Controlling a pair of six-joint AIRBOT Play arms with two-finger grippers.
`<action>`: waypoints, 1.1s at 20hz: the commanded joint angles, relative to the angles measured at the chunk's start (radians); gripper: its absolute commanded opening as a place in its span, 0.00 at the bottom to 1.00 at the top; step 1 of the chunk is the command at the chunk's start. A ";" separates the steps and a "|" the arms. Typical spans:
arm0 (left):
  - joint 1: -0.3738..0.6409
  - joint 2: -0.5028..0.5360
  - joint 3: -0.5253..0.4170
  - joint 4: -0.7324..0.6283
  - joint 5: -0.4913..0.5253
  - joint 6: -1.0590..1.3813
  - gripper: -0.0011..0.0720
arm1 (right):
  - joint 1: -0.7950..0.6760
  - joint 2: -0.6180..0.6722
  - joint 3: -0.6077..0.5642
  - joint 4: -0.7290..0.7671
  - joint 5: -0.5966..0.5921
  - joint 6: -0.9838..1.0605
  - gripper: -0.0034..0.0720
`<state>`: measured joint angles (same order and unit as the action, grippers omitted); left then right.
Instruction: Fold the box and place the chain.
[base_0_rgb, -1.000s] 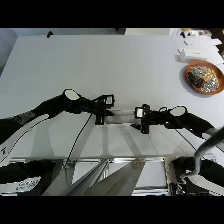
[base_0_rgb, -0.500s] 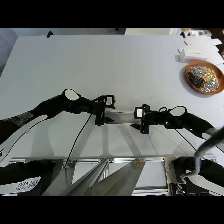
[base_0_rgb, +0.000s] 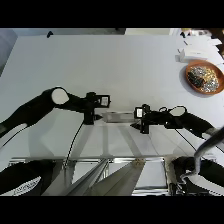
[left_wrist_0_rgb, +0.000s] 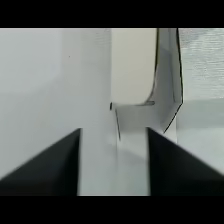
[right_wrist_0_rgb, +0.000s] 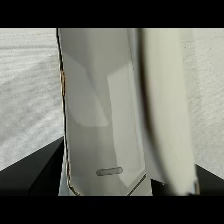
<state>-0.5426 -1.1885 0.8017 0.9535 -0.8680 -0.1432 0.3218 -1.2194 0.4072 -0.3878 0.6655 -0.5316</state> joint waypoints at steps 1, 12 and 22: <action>-0.028 0.108 0.000 0.074 -0.067 -0.093 0.11 | 0.000 0.001 0.000 0.000 0.001 0.000 0.58; -0.146 -0.023 0.000 -0.096 0.223 -0.138 0.02 | 0.000 0.001 0.000 0.000 0.001 0.000 0.58; -0.145 -0.229 0.000 -0.192 0.452 -0.292 0.02 | 0.000 0.001 0.000 0.000 0.001 0.000 0.58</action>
<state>-0.6868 -1.3643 0.8021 0.7715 -0.4210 -0.4160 0.3214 -1.2194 0.4072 -0.3847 0.6666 -0.5282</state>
